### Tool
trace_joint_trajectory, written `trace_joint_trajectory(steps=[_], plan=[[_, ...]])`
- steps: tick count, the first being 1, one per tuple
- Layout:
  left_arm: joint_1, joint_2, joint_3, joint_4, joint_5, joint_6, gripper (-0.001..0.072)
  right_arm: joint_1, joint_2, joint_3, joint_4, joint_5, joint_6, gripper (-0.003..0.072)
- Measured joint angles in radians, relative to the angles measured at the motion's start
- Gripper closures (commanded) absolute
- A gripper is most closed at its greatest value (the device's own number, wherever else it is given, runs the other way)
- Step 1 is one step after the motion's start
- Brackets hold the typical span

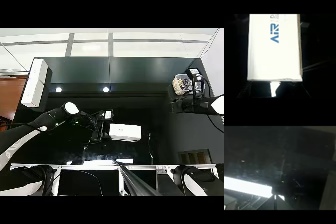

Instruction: Fold the box and place the chain.

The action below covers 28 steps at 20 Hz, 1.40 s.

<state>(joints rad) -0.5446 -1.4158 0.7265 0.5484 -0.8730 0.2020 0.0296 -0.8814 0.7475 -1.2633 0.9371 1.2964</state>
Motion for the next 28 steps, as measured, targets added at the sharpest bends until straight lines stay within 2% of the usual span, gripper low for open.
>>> trace_joint_trajectory(steps=[4,5,6,7,11,16,20,23,28], plan=[[0.0,0.0,0.0,-0.003,0.0,0.0,0.0345,-0.002,0.001,0.0,-0.024,0.011,0.037,0.0678],[0.0,0.0,0.0,-0.003,0.0,0.0,0.0218,-0.002,0.0,0.0,-0.026,0.013,0.04,0.0678],[0.0,0.0,0.0,-0.004,0.0,0.0,0.0029,-0.002,0.001,0.0,-0.027,0.015,0.045,0.0679],[0.0,0.002,0.0,0.0,0.001,-0.004,-0.0004,-0.002,0.001,0.0,-0.029,0.016,0.051,0.0678],[0.005,0.035,0.002,0.052,-0.004,-0.031,-0.0004,-0.003,0.002,0.023,-0.047,0.012,0.073,0.0678],[0.042,0.158,0.007,0.194,-0.057,-0.182,-0.0001,-0.033,0.002,0.086,-0.141,0.069,0.089,0.0678],[0.03,0.238,0.026,0.18,-0.08,-0.275,0.0002,-0.099,0.002,0.091,-0.153,0.088,0.096,0.0678],[-0.038,0.224,0.065,0.154,-0.017,-0.327,0.0002,-0.121,0.002,0.076,-0.106,0.06,0.097,0.0678],[-0.162,0.08,0.195,0.127,0.053,-0.367,0.0003,-0.131,0.002,0.059,-0.059,0.035,0.099,0.0678]])
